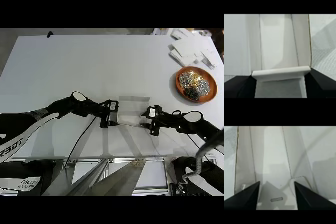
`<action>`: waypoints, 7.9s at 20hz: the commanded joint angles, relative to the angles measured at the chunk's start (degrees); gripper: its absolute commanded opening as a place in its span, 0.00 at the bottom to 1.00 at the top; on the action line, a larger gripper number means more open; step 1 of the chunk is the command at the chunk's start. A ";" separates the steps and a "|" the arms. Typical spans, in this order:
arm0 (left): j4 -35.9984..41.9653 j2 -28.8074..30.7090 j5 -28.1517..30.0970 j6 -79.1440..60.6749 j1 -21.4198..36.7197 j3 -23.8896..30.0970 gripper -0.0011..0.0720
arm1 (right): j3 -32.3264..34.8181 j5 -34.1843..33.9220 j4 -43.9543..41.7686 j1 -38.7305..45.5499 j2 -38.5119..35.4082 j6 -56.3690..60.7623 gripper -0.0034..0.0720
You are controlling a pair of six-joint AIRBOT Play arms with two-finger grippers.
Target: Fold the box and place the chain.
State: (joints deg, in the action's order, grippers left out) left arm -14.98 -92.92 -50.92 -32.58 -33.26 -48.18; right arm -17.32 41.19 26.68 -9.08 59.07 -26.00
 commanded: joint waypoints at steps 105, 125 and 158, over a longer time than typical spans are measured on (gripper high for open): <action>-0.04 0.02 -0.11 0.04 -0.04 -0.04 0.13 | -27.19 16.63 55.41 -22.05 14.91 150.51 0.08; -0.02 0.02 -0.13 0.04 -0.04 -0.04 0.13 | -30.27 23.52 64.43 -25.09 15.76 149.24 0.34; -0.02 0.02 -0.31 0.04 -0.04 -0.04 0.13 | -49.18 18.99 68.87 -5.09 -5.92 118.77 0.44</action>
State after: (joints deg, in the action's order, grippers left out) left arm -14.98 -92.92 -51.24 -32.53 -33.32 -48.18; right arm -61.58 62.98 95.44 -23.35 52.01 98.70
